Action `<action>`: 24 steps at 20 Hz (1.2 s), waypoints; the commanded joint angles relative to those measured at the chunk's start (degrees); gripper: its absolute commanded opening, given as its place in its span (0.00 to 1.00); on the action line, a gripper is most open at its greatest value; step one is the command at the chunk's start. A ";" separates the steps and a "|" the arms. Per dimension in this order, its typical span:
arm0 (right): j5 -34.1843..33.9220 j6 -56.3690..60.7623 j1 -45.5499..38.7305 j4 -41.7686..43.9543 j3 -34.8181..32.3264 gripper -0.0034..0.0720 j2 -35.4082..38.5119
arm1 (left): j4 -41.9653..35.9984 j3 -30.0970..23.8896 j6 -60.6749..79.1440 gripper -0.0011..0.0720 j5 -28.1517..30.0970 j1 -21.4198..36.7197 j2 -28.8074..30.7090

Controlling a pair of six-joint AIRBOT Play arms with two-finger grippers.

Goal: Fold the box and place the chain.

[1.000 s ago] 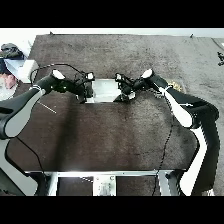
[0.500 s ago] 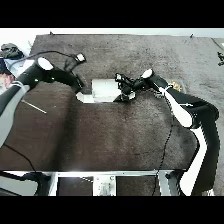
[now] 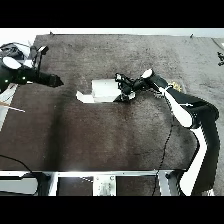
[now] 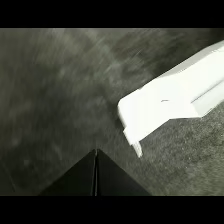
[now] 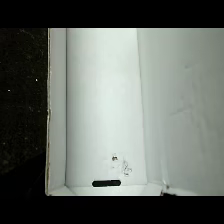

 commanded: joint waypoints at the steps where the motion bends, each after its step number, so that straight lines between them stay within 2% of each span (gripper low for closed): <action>1: 0.00 0.00 0.02 0.00 0.04 0.62 0.02 | -3.30 -5.05 -4.02 0.03 0.24 1.36 -0.42; 3: 0.00 0.00 0.02 0.00 0.04 0.63 0.02 | -6.27 -7.30 -3.98 0.03 1.18 1.16 -2.54; 8: 0.00 0.00 0.02 0.00 0.04 0.62 0.02 | -15.96 -7.56 -1.20 0.03 1.66 0.55 -9.73; 14: 0.00 0.00 0.02 0.02 0.04 0.63 0.02 | -16.85 -7.56 -0.39 0.03 3.98 -3.82 -13.70; 20: 0.00 0.00 0.02 0.02 0.04 0.62 0.02 | -29.57 -7.56 4.90 0.03 3.19 -4.17 -16.90; 24: 0.02 0.00 0.02 0.02 0.04 0.62 0.02 | -29.70 -7.56 5.07 0.03 5.22 -6.27 -16.92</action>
